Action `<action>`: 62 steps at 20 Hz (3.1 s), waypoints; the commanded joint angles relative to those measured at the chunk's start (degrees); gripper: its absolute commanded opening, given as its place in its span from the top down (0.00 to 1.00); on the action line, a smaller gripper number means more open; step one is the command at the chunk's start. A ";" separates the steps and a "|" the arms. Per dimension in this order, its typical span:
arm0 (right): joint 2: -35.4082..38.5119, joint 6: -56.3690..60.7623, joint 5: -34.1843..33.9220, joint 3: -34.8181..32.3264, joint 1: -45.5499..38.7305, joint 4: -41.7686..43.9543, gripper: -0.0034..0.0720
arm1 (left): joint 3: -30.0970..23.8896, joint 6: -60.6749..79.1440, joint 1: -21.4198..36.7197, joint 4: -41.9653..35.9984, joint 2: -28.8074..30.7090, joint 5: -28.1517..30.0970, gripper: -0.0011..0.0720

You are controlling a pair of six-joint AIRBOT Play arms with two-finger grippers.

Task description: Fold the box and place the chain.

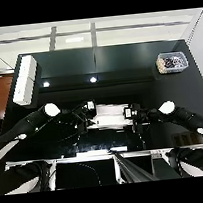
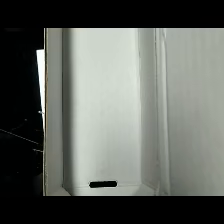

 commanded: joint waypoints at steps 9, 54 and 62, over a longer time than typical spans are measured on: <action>-0.04 0.02 -0.07 0.04 0.04 0.02 0.34 | -0.04 1.70 -0.81 -8.98 -0.20 1.27 0.61; -0.04 0.04 -0.09 0.04 0.04 0.02 0.34 | -9.20 -56.43 25.14 -11.87 -4.70 -11.85 0.95; -0.04 0.07 -0.11 0.04 0.04 0.02 0.34 | -5.29 -55.23 18.51 -12.11 -2.56 -11.17 0.63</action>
